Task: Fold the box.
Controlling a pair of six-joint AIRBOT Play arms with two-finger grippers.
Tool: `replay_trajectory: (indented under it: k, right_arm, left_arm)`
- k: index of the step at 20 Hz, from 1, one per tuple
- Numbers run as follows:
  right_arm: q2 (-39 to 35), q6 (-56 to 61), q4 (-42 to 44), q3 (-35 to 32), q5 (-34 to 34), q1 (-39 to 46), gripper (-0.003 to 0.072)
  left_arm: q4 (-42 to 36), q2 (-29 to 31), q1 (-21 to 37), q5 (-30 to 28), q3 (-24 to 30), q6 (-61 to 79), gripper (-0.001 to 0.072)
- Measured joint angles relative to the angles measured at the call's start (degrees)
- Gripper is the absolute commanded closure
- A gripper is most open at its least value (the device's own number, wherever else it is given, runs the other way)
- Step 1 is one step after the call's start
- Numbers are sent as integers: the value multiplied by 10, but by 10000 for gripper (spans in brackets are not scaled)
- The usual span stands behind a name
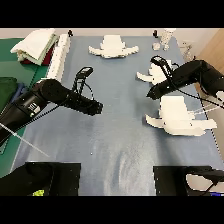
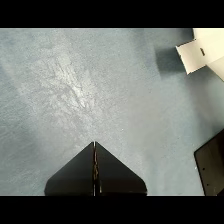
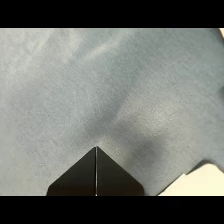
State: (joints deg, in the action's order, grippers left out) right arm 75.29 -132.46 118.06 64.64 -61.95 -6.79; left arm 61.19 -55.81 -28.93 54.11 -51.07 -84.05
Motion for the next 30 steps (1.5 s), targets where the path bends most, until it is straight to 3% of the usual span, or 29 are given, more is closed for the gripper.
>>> replay_trajectory:
  k: [7,10,14,15,16,17,18,19,23,25,27,30]
  right_arm:
    - [0,0,4,0,0,0,683]
    - [0,11,44,0,0,0,683]
    - [0,113,89,0,11,-2,683]
    - [0,152,93,0,11,-4,639]
    - [0,189,94,0,11,-6,481]
    - [0,225,88,7,11,-5,356]
    - [0,266,62,21,10,3,356]
    - [0,304,21,40,1,16,357]
    - [1,432,-237,122,-88,132,357]
    - [7,461,-317,140,-126,231,357]
    - [25,463,-322,150,-159,341,357]
    - [65,424,-233,150,-201,483,357]
  left_arm:
    - [0,0,0,0,0,0,693]
    - [0,0,0,0,0,0,693]
    - [-1,0,0,-15,0,0,692]
    - [-4,0,0,-22,0,0,691]
    - [-7,0,0,-26,0,0,573]
    - [-14,0,0,-32,0,-4,242]
    - [-19,0,0,-35,0,-11,195]
    - [-23,0,0,-37,0,-24,193]
    - [-40,0,4,-40,0,-58,194]
    - [-53,0,6,-40,0,-65,194]
    - [-62,0,7,-40,0,-70,193]
    - [-69,0,7,-35,0,-73,193]
